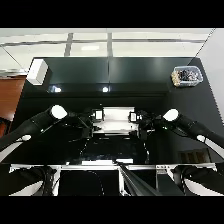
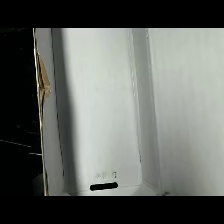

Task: Fold the box and place the chain.

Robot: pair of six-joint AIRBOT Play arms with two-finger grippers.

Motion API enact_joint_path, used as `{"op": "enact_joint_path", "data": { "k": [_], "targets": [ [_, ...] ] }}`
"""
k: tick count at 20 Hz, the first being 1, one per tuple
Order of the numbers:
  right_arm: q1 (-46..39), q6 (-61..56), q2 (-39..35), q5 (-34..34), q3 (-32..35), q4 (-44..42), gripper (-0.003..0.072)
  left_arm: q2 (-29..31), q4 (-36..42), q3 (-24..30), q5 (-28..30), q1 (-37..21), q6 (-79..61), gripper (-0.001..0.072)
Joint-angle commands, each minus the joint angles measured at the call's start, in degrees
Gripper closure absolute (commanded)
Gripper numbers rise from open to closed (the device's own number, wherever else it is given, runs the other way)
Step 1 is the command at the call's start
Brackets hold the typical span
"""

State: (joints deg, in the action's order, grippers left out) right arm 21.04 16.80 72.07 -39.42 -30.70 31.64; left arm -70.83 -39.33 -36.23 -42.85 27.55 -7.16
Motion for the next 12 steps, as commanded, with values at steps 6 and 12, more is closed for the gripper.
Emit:
{"op": "enact_joint_path", "data": {
  "k": [6, 12],
  "targets": [
    [0.04, -0.02, -0.02, 0.00, 0.00, -0.02, 0.0291, -2.01, 10.73, -0.11, -1.60, 0.57, -0.52, 0.0491],
    [0.04, -0.02, -0.02, 0.00, 0.00, 0.00, 0.0291, -5.55, 16.31, -0.11, -0.68, 2.05, -1.64, 0.0489]
  ]
}}
